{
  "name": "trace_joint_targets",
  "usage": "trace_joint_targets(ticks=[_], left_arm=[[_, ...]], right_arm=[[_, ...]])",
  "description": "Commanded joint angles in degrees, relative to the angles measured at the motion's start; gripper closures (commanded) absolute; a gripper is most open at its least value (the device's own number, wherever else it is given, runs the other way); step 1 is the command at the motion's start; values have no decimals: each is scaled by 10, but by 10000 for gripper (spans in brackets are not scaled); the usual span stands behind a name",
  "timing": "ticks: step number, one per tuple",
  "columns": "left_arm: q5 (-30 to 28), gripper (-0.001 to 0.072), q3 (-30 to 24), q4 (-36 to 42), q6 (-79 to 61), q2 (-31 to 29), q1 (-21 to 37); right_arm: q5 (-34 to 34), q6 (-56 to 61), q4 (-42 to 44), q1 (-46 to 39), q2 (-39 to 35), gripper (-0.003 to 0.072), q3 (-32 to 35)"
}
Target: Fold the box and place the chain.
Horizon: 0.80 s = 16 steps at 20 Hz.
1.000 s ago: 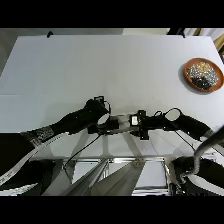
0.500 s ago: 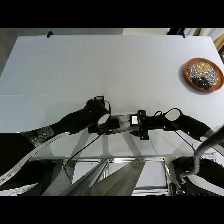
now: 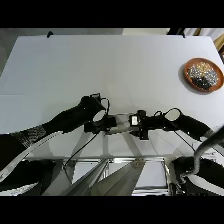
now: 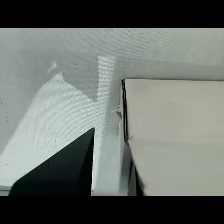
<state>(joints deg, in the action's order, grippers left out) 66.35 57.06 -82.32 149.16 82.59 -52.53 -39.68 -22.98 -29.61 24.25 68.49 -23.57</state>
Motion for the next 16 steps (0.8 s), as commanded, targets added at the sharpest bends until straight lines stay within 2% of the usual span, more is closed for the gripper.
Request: trace_joint_targets(ticks=[1,2,9,10,11,12,16], left_arm=[[-7,635,0,-4,0,-2,2],[-14,700,0,-4,0,-2,2],[-27,694,0,2,0,-2,-1],[-27,662,0,2,0,-2,-1],[-27,572,0,0,0,-2,-1],[-27,523,0,-4,0,-2,-1],[-27,541,0,-15,0,12,-5]], right_arm=[[0,0,-1,0,0,302,0],[0,0,-1,0,0,302,0],[0,0,-1,0,0,302,0],[0,0,-1,0,0,302,0],[0,0,-1,0,0,302,0],[0,0,-1,0,0,302,0],[0,0,-1,0,0,302,0]])
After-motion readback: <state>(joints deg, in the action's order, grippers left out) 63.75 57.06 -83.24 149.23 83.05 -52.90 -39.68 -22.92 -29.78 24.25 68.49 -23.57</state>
